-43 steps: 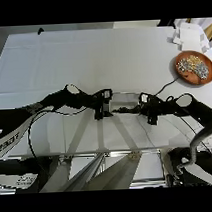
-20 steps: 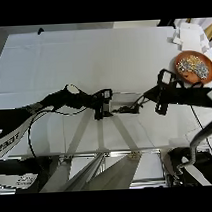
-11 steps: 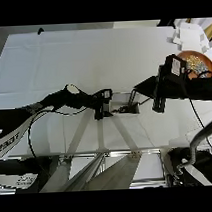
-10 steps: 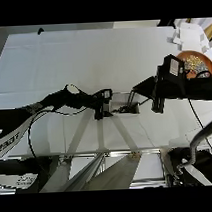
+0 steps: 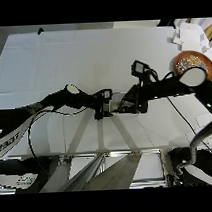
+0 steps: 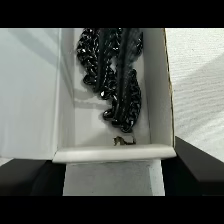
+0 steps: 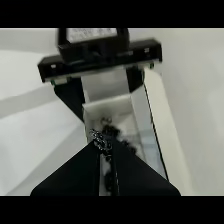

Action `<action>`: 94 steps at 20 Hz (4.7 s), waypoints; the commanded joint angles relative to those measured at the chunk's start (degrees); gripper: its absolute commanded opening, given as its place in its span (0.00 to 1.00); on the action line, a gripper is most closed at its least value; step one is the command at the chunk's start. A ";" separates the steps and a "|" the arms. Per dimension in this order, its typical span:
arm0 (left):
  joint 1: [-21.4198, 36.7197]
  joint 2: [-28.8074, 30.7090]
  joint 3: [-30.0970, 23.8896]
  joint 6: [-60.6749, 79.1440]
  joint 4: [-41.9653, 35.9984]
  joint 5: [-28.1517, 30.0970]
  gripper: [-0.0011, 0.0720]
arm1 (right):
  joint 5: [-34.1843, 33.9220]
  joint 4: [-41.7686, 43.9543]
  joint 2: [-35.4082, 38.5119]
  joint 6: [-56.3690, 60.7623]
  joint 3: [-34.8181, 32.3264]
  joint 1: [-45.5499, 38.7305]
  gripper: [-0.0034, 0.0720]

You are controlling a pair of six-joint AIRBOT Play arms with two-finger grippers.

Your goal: Fold the box and place the chain.

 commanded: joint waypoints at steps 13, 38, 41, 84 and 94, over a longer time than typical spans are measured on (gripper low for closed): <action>0.04 0.04 0.02 0.02 0.00 0.02 0.41 | 2.03 -5.97 5.53 8.11 0.11 -1.68 0.36; 0.04 0.04 0.02 0.02 0.00 0.02 0.41 | -12.46 -37.81 -14.34 55.91 0.26 -18.88 0.63; 0.04 0.04 0.02 0.02 0.00 0.02 0.41 | -12.39 -38.80 -16.26 60.35 0.26 -18.88 0.62; 0.04 0.04 0.02 0.02 0.00 0.02 0.41 | 12.35 -1.01 23.04 45.81 0.22 -18.88 0.06; 0.04 0.04 0.02 0.02 0.00 0.02 0.41 | 8.63 19.67 23.19 36.35 0.22 -16.46 0.07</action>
